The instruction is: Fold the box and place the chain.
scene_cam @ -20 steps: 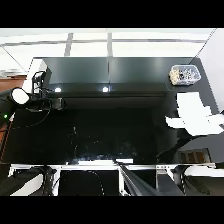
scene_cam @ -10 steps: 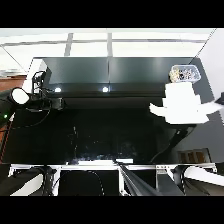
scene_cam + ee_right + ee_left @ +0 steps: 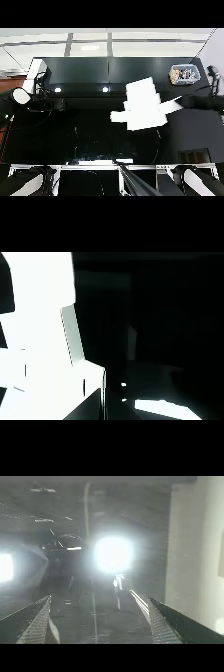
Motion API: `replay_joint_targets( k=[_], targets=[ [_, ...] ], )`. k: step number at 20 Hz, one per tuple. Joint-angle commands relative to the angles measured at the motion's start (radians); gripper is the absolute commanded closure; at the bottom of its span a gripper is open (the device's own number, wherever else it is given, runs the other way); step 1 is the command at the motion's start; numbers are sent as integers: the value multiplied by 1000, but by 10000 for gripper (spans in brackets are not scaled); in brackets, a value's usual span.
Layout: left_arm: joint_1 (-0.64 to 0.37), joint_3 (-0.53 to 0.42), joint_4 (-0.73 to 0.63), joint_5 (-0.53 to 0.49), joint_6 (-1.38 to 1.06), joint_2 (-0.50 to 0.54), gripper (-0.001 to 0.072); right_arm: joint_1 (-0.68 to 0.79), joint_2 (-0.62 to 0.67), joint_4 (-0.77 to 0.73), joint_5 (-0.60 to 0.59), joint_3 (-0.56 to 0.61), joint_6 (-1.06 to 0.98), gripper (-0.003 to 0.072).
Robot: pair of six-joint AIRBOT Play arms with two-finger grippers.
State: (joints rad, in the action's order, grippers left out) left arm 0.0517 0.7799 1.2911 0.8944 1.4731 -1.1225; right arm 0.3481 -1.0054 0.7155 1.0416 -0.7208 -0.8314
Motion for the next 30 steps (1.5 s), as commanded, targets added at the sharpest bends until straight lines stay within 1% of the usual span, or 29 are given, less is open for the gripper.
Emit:
replay_joint_targets(
  k=[1,3,4,5,7,9,10,13,16,18,19,20,22,24,26,27,28,29,30],
  targets=[
    [38,0,-58,-2,-3,-3,-4,-169,100,-203,-204,215,56,667],
    [64,1,-121,1,-20,-13,-4,-271,111,-277,-285,290,67,667],
    [73,1,-180,1,-67,-25,-3,-317,111,-259,-301,306,66,667],
    [74,3,-270,8,-137,-43,-4,-356,111,-239,-306,315,64,667],
    [68,24,-498,63,-279,-112,-4,-403,111,-248,-311,317,63,667],
    [70,55,-707,144,-412,-219,-4,-428,111,-254,-324,317,62,667],
    [74,73,-776,180,-450,-274,-4,-436,111,-254,-325,317,62,667],
    [113,138,-791,241,-451,-419,-2,-438,111,-251,-324,317,62,667],
    [161,175,-804,325,-465,-510,-2,-438,111,-251,-319,317,62,667],
    [171,193,-872,375,-520,-555,-2,-438,111,-251,-312,317,62,667],
    [172,195,-932,397,-563,-568,-3,-438,111,-251,-311,317,62,667],
    [177,195,-964,418,-591,-576,-2,-438,111,-251,-310,317,62,667],
    [192,219,-920,495,-657,-594,-2,-438,111,-251,-310,317,62,667],
    [202,260,-838,578,-666,-620,16,-438,111,-249,-310,317,62,667],
    [220,296,-761,623,-666,-644,37,-438,111,-245,-309,317,62,667],
    [232,315,-736,635,-670,-653,59,-438,111,-243,-309,317,62,667],
    [241,332,-721,642,-684,-661,173,-438,111,-243,-309,317,62,667],
    [248,347,-719,644,-689,-667,271,-438,111,-243,-309,317,62,667],
    [253,359,-720,644,-695,-673,324,-438,111,-243,-309,317,63,667]
  ],
)
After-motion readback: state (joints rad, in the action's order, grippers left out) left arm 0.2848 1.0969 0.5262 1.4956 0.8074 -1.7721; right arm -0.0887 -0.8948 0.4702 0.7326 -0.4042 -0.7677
